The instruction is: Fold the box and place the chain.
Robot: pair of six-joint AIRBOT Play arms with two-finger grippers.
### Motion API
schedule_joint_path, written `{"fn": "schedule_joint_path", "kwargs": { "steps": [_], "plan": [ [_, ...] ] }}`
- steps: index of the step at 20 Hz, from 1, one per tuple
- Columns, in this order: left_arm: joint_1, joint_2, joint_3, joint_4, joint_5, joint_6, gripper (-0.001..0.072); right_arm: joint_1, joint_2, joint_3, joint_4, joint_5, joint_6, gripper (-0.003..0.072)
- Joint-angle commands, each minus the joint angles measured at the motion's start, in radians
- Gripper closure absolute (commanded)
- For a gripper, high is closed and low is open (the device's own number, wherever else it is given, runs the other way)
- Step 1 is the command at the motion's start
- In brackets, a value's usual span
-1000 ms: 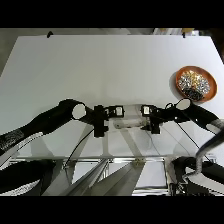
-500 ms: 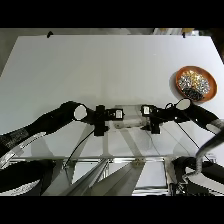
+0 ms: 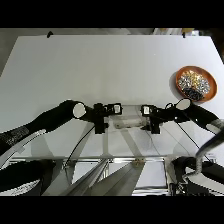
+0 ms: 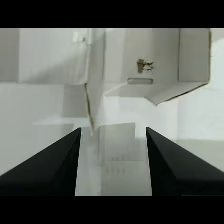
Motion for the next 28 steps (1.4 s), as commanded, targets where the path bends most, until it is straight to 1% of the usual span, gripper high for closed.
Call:
{"fn": "schedule_joint_path", "kwargs": {
  "steps": [1, 2, 3, 4, 5, 6, 8, 9, 12, 15, 16, 17, 19, 20, 21, 23, 24, 26, 28],
  "plan": [
    [-0.029, -0.007, -0.001, -0.072, 0.008, 0.169, 0.0259, 0.000, 0.000, 0.001, 0.000, 0.000, 0.000, 0.0330],
    [-0.040, -0.012, 0.000, -0.101, 0.013, 0.217, 0.0260, 0.000, 0.000, 0.001, 0.000, 0.000, 0.000, 0.0330],
    [-0.049, -0.018, 0.000, -0.131, 0.016, 0.247, 0.0291, 0.000, 0.000, 0.001, 0.000, 0.000, 0.000, 0.0330],
    [-0.051, -0.024, 0.000, -0.150, 0.013, 0.253, 0.0370, 0.000, 0.000, 0.001, 0.000, 0.000, 0.000, 0.0330],
    [-0.053, -0.029, 0.000, -0.153, 0.014, 0.252, 0.0404, 0.000, 0.000, 0.001, 0.000, 0.000, 0.000, 0.0330],
    [-0.053, -0.034, 0.000, -0.152, 0.014, 0.252, 0.0460, 0.000, -0.001, 0.001, 0.000, 0.000, 0.000, 0.0330],
    [-0.053, -0.039, 0.000, -0.152, 0.028, 0.252, 0.0472, 0.000, 0.000, 0.001, 0.000, 0.000, 0.000, 0.0330],
    [-0.053, -0.040, 0.000, -0.152, 0.043, 0.251, 0.0518, 0.000, 0.000, 0.001, 0.000, 0.000, 0.000, 0.0330],
    [-0.056, -0.040, 0.000, -0.171, 0.110, 0.222, 0.0518, 0.000, -0.001, 0.001, 0.000, 0.000, 0.000, 0.0330],
    [-0.063, -0.040, 0.000, -0.199, 0.129, 0.222, 0.0520, 0.000, 0.000, 0.001, 0.000, 0.000, 0.000, 0.0330],
    [-0.069, -0.040, 0.000, -0.200, 0.135, 0.222, 0.0569, 0.000, 0.000, 0.001, 0.000, 0.000, 0.000, 0.0330],
    [-0.076, -0.042, 0.000, -0.208, 0.140, 0.222, 0.0575, 0.000, 0.000, 0.001, 0.000, 0.000, 0.000, 0.0330],
    [-0.089, -0.048, 0.000, -0.237, 0.139, 0.222, 0.0568, 0.000, 0.000, 0.001, 0.000, 0.000, 0.000, 0.0330],
    [-0.093, -0.052, 0.000, -0.241, 0.137, 0.222, 0.0546, 0.000, 0.000, 0.001, 0.000, 0.000, 0.000, 0.0330],
    [-0.098, -0.053, 0.000, -0.244, 0.136, 0.221, 0.0540, 0.000, 0.000, 0.001, 0.000, 0.000, 0.000, 0.0330],
    [-0.099, -0.053, 0.000, -0.245, 0.129, 0.220, 0.0343, 0.000, 0.000, 0.001, 0.000, 0.000, 0.000, 0.0330],
    [-0.099, -0.052, 0.000, -0.245, 0.127, 0.212, 0.0275, 0.000, -0.001, 0.001, 0.000, 0.000, 0.000, 0.0330],
    [-0.099, -0.051, 0.000, -0.244, 0.126, 0.194, 0.0215, 0.000, 0.000, 0.001, 0.000, 0.000, 0.000, 0.0330],
    [-0.098, -0.050, 0.000, -0.239, 0.124, 0.157, 0.0222, 0.000, 0.000, 0.001, 0.000, 0.000, 0.000, 0.0330]
  ]
}}
